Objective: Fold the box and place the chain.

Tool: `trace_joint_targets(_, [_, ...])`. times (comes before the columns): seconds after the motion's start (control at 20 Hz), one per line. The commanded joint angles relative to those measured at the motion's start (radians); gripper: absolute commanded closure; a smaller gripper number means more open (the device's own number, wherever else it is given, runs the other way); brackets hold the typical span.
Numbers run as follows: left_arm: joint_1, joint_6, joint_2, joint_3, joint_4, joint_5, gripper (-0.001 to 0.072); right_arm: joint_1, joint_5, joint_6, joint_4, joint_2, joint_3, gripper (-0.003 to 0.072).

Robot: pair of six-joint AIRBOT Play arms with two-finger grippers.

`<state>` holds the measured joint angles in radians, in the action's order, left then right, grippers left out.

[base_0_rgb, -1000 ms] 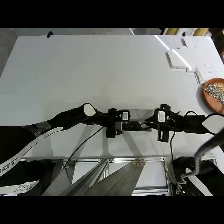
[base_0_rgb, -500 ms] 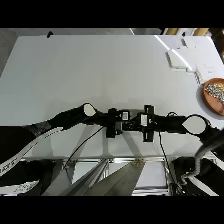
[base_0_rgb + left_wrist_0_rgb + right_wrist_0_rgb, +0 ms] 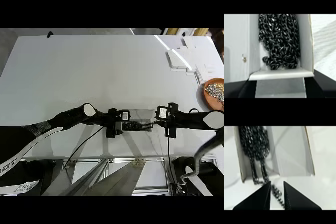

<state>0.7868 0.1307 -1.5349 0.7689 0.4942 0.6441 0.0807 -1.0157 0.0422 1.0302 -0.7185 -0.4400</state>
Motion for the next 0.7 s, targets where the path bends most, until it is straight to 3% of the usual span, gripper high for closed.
trace_joint_targets(0.0, [0.0, 0.0, 0.0, 0.0, 0.0, 0.0, 0.0578, -0.044, -0.01, -0.043, 0.082, -0.084, 0.008, 0.0505])
trace_joint_targets(0.35, [0.0, 0.0, 0.0, 0.0, 0.0, 0.0, 0.0578, 0.021, 0.079, -0.184, 0.052, -0.268, 0.008, 0.0505])
trace_joint_targets(0.6, [0.0, 0.0, 0.0, 0.0, 0.0, 0.0, 0.0578, 0.026, 0.104, -0.176, 0.03, -0.286, 0.008, 0.051])
trace_joint_targets(0.65, [0.0, 0.0, 0.0, 0.0, 0.0, 0.0, 0.0578, 0.026, 0.089, -0.174, 0.015, -0.282, 0.008, 0.0546])
